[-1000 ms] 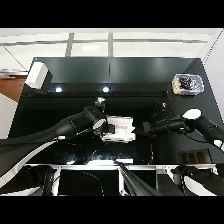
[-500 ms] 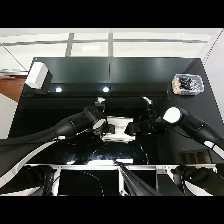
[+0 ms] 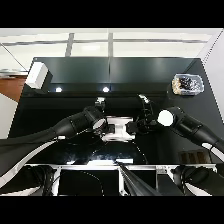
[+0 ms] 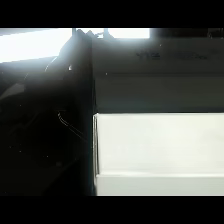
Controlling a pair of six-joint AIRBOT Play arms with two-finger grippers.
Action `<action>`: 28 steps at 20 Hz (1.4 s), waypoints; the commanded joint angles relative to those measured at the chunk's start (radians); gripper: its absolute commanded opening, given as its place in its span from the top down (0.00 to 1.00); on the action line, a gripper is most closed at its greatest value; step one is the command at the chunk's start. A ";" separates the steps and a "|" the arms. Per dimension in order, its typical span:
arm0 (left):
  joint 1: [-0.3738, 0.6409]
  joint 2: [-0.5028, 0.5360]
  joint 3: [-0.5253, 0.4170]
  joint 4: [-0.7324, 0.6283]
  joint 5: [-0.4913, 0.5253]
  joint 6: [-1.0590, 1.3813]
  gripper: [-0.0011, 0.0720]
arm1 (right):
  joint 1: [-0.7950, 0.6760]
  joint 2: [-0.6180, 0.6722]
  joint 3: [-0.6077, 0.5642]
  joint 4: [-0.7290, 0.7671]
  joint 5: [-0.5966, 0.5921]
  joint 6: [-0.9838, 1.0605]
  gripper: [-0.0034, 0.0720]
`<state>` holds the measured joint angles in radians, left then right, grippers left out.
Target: Fold the box and place the chain.
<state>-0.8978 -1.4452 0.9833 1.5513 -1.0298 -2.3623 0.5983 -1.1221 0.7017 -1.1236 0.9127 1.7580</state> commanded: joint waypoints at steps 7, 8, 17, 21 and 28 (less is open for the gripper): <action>0.001 0.000 0.001 0.000 0.000 0.002 0.95 | 0.039 -0.011 0.006 -0.074 0.000 0.079 0.47; 0.001 0.000 0.001 0.000 0.000 0.002 0.95 | 0.053 -0.018 0.006 -0.090 0.000 0.095 0.47; 0.001 0.000 0.001 0.000 0.000 0.002 0.95 | 0.085 -0.047 0.007 -0.129 -0.022 0.159 0.39; 0.001 0.000 0.001 0.000 -0.001 0.002 0.95 | 0.098 -0.081 0.030 -0.145 0.005 0.208 0.48; 0.001 0.000 0.001 0.000 -0.003 0.002 0.95 | 0.180 -0.184 0.157 -0.295 0.124 0.378 0.71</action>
